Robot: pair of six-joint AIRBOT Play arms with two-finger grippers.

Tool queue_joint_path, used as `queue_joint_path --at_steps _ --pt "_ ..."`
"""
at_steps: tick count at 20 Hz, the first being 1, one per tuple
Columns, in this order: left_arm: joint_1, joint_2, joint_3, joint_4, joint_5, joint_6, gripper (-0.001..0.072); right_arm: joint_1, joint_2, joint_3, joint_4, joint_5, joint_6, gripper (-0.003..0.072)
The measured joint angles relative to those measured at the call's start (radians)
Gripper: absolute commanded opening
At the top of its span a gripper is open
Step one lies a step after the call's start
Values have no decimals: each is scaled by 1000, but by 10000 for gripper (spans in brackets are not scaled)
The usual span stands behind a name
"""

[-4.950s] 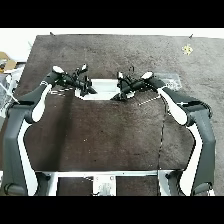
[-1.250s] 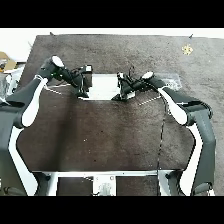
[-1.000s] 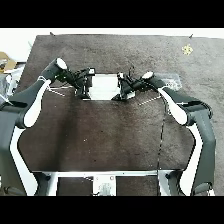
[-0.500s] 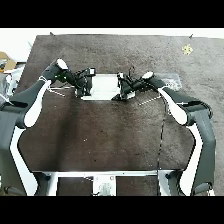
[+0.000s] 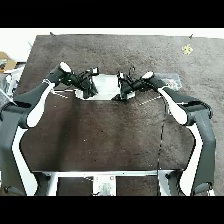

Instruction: Fold the box and place the chain.

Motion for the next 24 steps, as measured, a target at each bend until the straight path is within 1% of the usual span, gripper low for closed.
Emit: queue_joint_path --at_steps 4,5,6,7,14,15,17,18,22,24 --pt "-5 -1 -11 -16 14 0 283 0 0 0 0 0 0 437" --pt "-6 -1 -12 -18 16 0 317 0 0 0 0 0 0 438" --pt "-6 -1 -13 -18 17 1 498 0 0 0 0 0 0 438" --pt "-6 -1 -13 -19 24 3 705 0 0 0 -1 2 -1 437" --pt "-5 1 -14 -14 19 -27 703 0 0 0 -1 1 0 438" --pt "-2 3 -14 -10 18 -43 615 0 0 0 -1 0 0 437" --pt "16 9 -13 -2 -7 -86 152 0 0 0 0 0 1 438" --pt "29 12 -10 9 -22 -103 14 0 0 0 0 -1 2 438" --pt "97 45 31 9 -147 -189 9 0 0 0 0 -2 2 438" --pt "129 84 55 8 -189 -278 9 0 0 0 0 -2 2 438"
